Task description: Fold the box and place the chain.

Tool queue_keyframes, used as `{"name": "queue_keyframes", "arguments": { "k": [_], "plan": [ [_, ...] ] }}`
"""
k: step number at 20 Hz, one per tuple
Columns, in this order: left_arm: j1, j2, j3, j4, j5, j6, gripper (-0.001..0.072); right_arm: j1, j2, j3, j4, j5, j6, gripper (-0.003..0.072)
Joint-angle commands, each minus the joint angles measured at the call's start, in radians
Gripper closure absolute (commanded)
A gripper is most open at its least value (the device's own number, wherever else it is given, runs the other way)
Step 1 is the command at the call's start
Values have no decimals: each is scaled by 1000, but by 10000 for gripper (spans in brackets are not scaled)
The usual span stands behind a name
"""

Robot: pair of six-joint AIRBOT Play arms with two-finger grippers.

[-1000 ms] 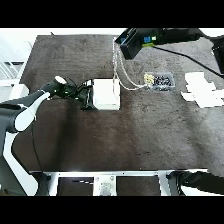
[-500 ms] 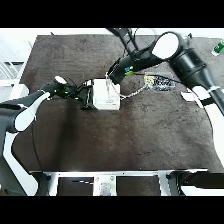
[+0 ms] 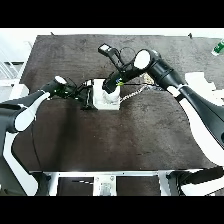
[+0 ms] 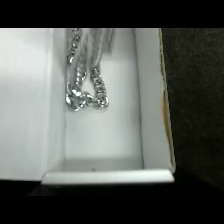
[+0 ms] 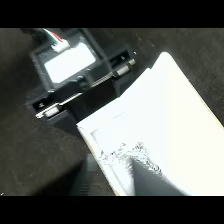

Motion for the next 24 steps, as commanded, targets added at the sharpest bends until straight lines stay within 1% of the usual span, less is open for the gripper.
{"name": "queue_keyframes", "arguments": {
  "k": [1, 3, 5, 7, 8, 10, 12, 14, 15, 17, 22, 24],
  "plan": [
    [0, 1, 1, 0, 0, 0, 222, -15, -29, 0, -27, -19, 9, 290],
    [0, 1, 1, 0, 0, 0, 222, -46, -12, 0, -26, -26, 64, 290],
    [0, 1, 1, 0, 0, 0, 222, -90, 42, -18, -26, -24, 97, 290],
    [0, 1, 1, 0, 0, 0, 222, -142, 136, -90, -27, -40, 129, 291],
    [0, 1, 1, 0, 0, 0, 222, -170, 192, -145, -27, -57, 146, 291],
    [0, 1, 1, 0, 0, 0, 222, -233, 325, -303, -27, -143, 194, 292],
    [0, 1, 1, 0, 0, 0, 222, -304, 451, -492, -27, -290, 268, 291],
    [0, 1, 1, 0, 0, 0, 222, -367, 516, -669, -25, -439, 352, 292],
    [0, 1, 1, 0, 0, 0, 222, -389, 516, -738, -19, -497, 379, 294],
    [0, 1, 1, 0, 0, 0, 222, -405, 479, -825, 36, -603, 378, 295],
    [0, 1, 1, 0, 0, 0, 222, -404, 286, -835, 124, -772, 378, 293],
    [0, 1, 1, 0, 0, 0, 222, -403, 231, -829, 150, -816, 378, 292]
  ]
}}
